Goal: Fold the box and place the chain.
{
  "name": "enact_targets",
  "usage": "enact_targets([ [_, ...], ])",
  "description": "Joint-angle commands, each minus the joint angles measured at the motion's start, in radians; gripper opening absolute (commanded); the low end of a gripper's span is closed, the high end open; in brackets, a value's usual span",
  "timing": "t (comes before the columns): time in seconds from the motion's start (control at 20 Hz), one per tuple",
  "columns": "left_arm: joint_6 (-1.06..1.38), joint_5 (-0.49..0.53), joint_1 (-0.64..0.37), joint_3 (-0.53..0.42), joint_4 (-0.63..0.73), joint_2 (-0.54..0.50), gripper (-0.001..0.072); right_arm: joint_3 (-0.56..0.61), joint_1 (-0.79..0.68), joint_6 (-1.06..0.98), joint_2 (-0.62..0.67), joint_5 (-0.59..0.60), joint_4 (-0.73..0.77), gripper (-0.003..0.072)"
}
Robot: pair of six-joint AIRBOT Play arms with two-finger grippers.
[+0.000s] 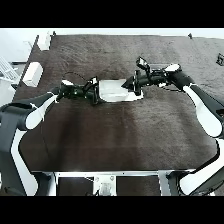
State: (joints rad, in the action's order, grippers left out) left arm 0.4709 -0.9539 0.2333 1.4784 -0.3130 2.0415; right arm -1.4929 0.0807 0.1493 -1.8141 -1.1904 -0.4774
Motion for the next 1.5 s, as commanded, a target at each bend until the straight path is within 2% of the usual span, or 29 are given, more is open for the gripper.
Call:
enact_targets([
  [0.0,0.000,0.000,0.000,0.000,0.000,0.000,0.0462,-0.074,0.001,-0.020,-0.057,0.031,0.002,0.0011],
  [0.4,0.000,0.000,0.000,0.000,0.000,0.000,0.0462,-0.224,-0.008,-0.128,-0.184,0.042,-0.046,0.0011],
  [0.6,0.000,0.000,0.000,0.000,0.000,0.000,0.0462,-0.233,-0.008,-0.157,-0.224,0.041,-0.082,0.0010],
  [0.7,0.000,0.001,0.000,0.000,0.000,0.000,0.0461,-0.233,-0.007,-0.188,-0.233,0.031,-0.089,0.0010],
  [0.9,0.000,0.000,0.000,0.000,0.000,0.000,0.0461,-0.233,-0.004,-0.214,-0.234,-0.082,-0.101,0.0011],
  [1.2,0.000,0.000,0.000,0.000,0.000,0.000,0.0462,-0.230,0.005,-0.226,-0.234,-0.080,-0.118,0.0011],
  [1.45,0.000,0.000,0.000,0.000,0.000,0.000,0.0462,-0.280,-0.004,-0.224,-0.208,-0.058,-0.117,0.0010],
])
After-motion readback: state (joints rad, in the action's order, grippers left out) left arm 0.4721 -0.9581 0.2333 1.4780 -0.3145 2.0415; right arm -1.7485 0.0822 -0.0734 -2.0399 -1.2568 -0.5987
